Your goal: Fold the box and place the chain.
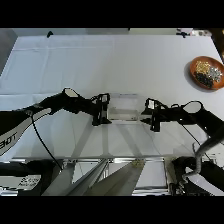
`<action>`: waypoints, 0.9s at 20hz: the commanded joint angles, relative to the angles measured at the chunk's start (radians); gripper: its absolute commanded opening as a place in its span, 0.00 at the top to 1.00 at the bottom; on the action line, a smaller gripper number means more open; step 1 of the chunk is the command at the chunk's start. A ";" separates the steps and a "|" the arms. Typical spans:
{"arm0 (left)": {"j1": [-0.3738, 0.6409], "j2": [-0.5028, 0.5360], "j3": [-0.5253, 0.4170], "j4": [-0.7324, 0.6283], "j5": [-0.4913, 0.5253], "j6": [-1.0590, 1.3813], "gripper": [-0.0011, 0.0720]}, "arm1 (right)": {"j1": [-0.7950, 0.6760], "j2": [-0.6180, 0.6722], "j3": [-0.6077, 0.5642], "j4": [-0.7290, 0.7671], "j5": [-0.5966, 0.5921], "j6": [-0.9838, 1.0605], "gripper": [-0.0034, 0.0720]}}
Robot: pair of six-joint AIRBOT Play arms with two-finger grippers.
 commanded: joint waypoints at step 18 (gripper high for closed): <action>0.001 0.000 0.001 0.000 0.000 0.000 0.51 | 0.065 -0.038 0.000 0.151 -0.076 -0.063 0.75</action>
